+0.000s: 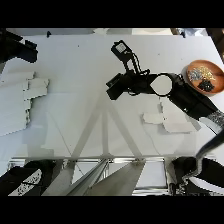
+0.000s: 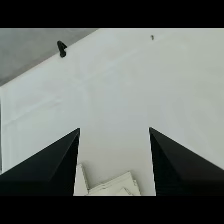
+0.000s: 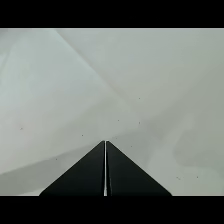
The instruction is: Fold the box and place the chain.
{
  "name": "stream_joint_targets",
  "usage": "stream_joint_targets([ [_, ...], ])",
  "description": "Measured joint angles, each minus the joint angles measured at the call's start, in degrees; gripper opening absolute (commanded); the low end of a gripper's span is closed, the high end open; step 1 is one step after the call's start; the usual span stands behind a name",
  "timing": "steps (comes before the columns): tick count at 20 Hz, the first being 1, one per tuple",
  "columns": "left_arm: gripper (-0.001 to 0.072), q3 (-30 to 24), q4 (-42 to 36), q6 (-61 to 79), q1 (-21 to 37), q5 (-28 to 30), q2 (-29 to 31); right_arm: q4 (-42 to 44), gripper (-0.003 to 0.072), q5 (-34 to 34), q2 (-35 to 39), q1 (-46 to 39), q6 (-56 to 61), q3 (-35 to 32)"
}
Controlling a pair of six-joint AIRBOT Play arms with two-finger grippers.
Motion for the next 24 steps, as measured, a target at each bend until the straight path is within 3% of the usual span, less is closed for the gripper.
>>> stream_joint_targets([
  [16, 0.0471, 0.0, 0.0, 0.02, 0.0, 0.0, 0.0, 0.35, 0.0016, 0.07, 2.67, 0.0, 0.0, 0.0],
  [21, 0.0471, 0.0, 0.0, 0.0, 0.0, 0.0, 0.0, -7.74, 0.0019, 0.7, 9.4, -0.52, 0.28, 0.63],
  [22, 0.0471, 0.0, -0.02, 0.0, 0.0, 0.0, 0.0, -9.62, 0.0026, 1.11, 11.02, -1.05, 1.03, 0.74],
  [24, 0.0471, 0.0, 0.0, 0.0, 0.0, 0.0, 0.0, -13.44, 0.0119, 2.45, 14.36, -3.02, 3.43, 0.85],
])
